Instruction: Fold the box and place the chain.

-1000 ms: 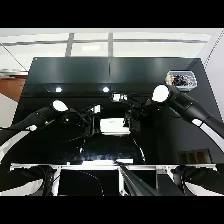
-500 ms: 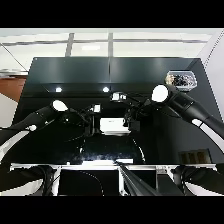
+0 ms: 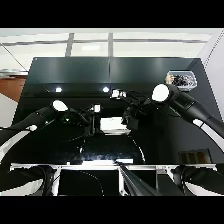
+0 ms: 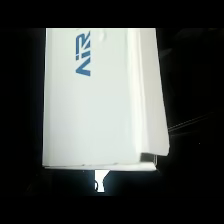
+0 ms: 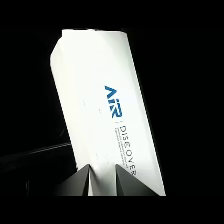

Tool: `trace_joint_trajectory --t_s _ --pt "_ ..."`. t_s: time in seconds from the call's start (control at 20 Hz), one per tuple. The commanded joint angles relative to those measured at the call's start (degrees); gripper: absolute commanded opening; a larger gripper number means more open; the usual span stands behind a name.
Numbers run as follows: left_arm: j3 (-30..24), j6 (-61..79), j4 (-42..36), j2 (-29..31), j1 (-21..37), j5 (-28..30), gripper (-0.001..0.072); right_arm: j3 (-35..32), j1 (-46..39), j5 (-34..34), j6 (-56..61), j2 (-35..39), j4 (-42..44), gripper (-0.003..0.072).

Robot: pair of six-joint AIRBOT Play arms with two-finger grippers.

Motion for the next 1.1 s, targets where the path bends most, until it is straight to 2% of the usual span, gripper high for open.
trace_joint_trajectory --t_s 0.0,0.15,0.25,0.9,1.05 --pt "0.0 0.0 0.2 0.0 0.0 -0.2 0.0413 0.1 0.0 0.0 0.6 0.1 -0.3 0.0178" --pt "0.0 0.0 0.2 0.0 0.0 -0.2 0.0413 0.0 0.0 -0.2 0.6 0.1 -0.3 0.0177" --pt "0.0 0.0 0.2 0.0 0.0 -0.2 0.0413 0.0 0.0 -0.7 0.6 0.1 -0.3 0.0088" --pt "0.0 0.0 0.2 0.0 0.0 -0.2 0.0413 0.0 0.2 -0.8 1.9 0.1 -0.4 0.009" --pt "0.0 0.0 0.2 0.0 0.0 -0.2 0.0414 0.0 1.0 -0.1 3.6 0.0 -3.6 0.009"
